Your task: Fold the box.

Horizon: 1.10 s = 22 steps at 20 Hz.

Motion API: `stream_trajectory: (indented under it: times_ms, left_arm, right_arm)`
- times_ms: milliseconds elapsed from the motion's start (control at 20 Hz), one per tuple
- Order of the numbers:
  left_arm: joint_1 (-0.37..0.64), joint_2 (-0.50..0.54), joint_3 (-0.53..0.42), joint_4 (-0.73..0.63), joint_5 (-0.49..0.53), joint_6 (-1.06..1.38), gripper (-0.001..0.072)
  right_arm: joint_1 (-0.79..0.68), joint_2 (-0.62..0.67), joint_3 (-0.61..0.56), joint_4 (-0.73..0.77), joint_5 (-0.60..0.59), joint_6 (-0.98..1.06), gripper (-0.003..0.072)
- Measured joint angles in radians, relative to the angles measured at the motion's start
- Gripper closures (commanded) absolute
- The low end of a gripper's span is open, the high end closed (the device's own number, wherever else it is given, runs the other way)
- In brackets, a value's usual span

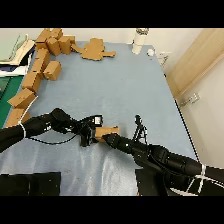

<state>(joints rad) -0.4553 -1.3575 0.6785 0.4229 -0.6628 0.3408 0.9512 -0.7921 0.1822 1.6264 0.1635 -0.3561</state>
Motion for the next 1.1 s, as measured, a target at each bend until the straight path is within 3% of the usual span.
stream_trajectory:
  times_ms: [1100]
  left_arm:
    - [0.0,0.0,0.0,0.0,0.0,0.0,0.0243]
  right_arm:
    - [-0.003,-0.042,0.009,-0.039,0.008,-0.003,0.0684]
